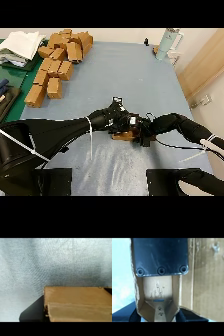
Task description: Fold the box.
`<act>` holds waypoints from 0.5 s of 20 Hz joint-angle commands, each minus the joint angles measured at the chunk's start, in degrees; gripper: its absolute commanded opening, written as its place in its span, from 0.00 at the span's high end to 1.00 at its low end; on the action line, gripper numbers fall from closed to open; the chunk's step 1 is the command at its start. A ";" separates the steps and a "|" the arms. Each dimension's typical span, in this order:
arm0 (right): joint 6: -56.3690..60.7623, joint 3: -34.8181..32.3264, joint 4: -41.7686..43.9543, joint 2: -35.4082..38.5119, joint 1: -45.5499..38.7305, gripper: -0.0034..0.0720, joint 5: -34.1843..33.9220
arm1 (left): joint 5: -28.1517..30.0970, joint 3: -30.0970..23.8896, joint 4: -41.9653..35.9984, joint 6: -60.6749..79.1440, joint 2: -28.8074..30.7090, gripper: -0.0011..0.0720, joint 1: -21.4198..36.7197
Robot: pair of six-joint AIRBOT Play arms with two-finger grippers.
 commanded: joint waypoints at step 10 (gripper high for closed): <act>-0.07 0.02 0.04 -0.04 0.07 0.27 0.00 | -3.02 1.31 -0.55 0.76 0.87 0.41 0.39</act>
